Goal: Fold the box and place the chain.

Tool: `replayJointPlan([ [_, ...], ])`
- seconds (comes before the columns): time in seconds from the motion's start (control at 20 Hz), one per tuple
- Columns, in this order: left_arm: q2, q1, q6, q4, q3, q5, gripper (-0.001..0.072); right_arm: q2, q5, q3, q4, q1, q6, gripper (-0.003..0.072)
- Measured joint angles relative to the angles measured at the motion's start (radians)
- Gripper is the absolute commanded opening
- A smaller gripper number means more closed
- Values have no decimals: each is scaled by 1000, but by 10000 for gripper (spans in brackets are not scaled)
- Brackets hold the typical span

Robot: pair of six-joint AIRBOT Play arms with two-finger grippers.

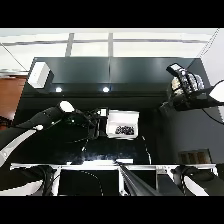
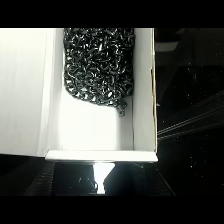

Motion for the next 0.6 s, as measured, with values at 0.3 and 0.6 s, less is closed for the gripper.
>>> replayJointPlan([
  [0.3, 0, 0, 0, 1, 0, 0, 445, -157, -241, -48, 225, 45, -10, 720],
  [0.6, 0, 0, 0, 2, 0, 1, 445, -222, -71, -44, 348, 82, -378, 720],
])
